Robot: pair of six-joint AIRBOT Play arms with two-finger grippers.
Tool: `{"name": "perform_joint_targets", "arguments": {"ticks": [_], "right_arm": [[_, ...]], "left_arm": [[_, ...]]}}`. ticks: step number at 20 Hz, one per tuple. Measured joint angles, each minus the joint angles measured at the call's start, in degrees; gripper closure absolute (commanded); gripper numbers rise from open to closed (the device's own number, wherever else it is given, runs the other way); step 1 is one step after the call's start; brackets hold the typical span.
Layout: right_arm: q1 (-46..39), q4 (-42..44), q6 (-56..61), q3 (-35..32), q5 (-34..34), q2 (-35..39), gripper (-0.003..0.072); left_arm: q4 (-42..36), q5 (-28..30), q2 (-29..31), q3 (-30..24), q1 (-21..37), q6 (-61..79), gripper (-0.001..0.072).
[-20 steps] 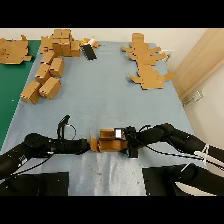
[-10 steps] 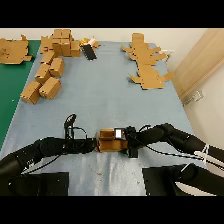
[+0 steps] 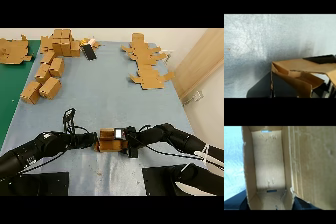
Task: Fold the box.
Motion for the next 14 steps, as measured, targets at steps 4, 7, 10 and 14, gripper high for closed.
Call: {"name": "perform_joint_targets", "arguments": {"ticks": [4, 7, 10, 14], "right_arm": [[0.0, 0.0, 0.0, 0.0, 0.0, 0.0, 0.0091], [0.0, 0.0, 0.0, 0.0, 0.0, 0.0, 0.0091], [0.0, 0.0, 0.0, 0.0, 0.0, 0.0, 0.0091], [0.0, 0.0, 0.0, 0.0, 0.0, 0.0, 0.0091]], "left_arm": [[0.2, -0.9, 0.3, 0.4, 0.7, -1.5, 0.0267], [0.3, -1.8, 0.5, 0.5, 0.8, -2.1, 0.0266], [0.4, -3.3, 0.7, 0.7, 1.6, -2.3, 0.0265], [0.4, -6.3, 2.4, 0.7, 4.7, -1.8, 0.0264]]}}
